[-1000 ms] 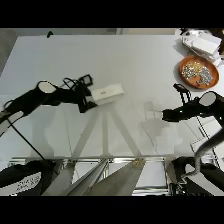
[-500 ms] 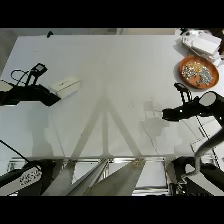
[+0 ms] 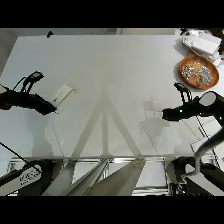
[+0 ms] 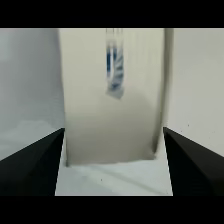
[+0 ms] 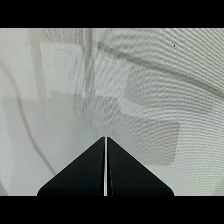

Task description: Fold the box and place the chain.

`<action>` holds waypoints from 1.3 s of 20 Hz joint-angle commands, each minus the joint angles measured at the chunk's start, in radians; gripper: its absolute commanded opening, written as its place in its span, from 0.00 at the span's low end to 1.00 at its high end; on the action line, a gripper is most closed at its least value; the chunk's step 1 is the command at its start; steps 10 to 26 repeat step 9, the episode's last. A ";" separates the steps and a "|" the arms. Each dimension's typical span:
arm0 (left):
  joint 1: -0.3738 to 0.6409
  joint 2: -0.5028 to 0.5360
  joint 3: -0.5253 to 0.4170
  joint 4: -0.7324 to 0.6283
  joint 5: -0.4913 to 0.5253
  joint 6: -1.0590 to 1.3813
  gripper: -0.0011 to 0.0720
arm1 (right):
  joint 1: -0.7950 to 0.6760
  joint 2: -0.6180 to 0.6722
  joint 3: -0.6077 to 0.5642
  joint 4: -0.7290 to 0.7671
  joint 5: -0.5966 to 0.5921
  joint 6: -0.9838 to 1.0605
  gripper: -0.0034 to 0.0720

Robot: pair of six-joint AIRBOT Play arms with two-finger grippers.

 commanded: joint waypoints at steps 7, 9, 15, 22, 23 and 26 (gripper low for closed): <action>0.003 0.136 0.000 0.060 0.047 -0.044 0.97 | -0.001 0.000 0.000 0.000 0.001 0.000 0.07; 0.003 0.146 0.000 0.056 0.066 -0.044 0.97 | -0.001 0.000 0.000 0.000 0.001 0.000 0.07; 0.003 0.146 0.000 0.056 0.066 -0.044 0.97 | -0.001 0.000 0.000 0.000 0.001 0.000 0.07; 0.003 0.146 0.000 0.056 0.066 -0.044 0.97 | -0.001 0.000 0.000 0.000 0.001 0.000 0.07; 0.003 0.146 0.000 0.056 0.066 -0.044 0.97 | -0.001 0.000 0.000 0.000 0.001 0.000 0.07; 0.003 0.146 0.000 0.056 0.066 -0.044 0.97 | -0.001 0.000 0.000 0.000 0.001 0.000 0.07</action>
